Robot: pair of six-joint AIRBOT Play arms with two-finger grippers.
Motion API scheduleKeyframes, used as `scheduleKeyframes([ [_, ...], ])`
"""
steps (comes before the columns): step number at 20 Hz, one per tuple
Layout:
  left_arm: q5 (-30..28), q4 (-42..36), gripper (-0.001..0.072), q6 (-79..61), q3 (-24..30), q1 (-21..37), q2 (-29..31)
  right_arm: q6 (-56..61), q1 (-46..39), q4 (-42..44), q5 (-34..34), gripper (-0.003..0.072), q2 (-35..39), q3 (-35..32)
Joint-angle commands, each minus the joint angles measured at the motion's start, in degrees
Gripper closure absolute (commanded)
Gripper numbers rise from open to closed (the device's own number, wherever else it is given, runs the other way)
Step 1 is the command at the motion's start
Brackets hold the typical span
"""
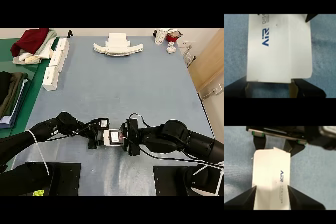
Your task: Fold the box.
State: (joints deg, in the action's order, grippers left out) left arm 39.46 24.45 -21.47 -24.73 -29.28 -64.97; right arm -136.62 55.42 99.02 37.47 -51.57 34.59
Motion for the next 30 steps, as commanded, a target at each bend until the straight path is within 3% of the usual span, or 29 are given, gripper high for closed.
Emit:
scheduleKeyframes([
  [1, -0.02, 0.0, 0.0295, 0.02, -0.02, -0.02, -0.02, -0.48, 0.04, -1.38, -1.29, 0.0183, -1.57, 0.09],
  [4, -0.04, 0.0, 0.0295, 0.02, -0.02, -0.02, -0.02, -0.46, 0.04, -3.13, -1.64, 0.0204, -1.53, 0.24],
  [5, -0.04, 0.0, 0.0295, 0.02, -0.02, -0.02, -0.02, -0.46, 0.04, -3.21, -1.64, 0.0286, -1.4, 0.24],
  [11, -0.04, 0.0, 0.0294, 0.02, -0.02, -0.02, -0.02, -0.37, -0.02, -5.81, -2.95, 0.029, -0.15, 0.57],
  [13, -0.04, 0.0, 0.0294, 0.02, -0.04, -0.02, -0.02, -0.35, -0.09, -6.27, -3.19, 0.0346, -0.13, 0.59],
  [22, -0.04, 0.0, 0.0295, 0.02, -0.02, -0.02, -0.02, -0.35, -0.22, -6.38, -4.0, 0.036, -1.64, 1.03],
  [23, -0.04, 0.0, 0.0294, 0.02, -0.02, -0.02, -0.02, -0.33, -0.2, -6.01, -4.0, 0.0416, -2.03, 1.03],
  [30, -0.04, 0.0, 0.0295, 0.02, -0.02, -0.02, -0.02, -0.39, -0.07, -2.45, -2.49, 0.0418, -3.02, 0.81],
])
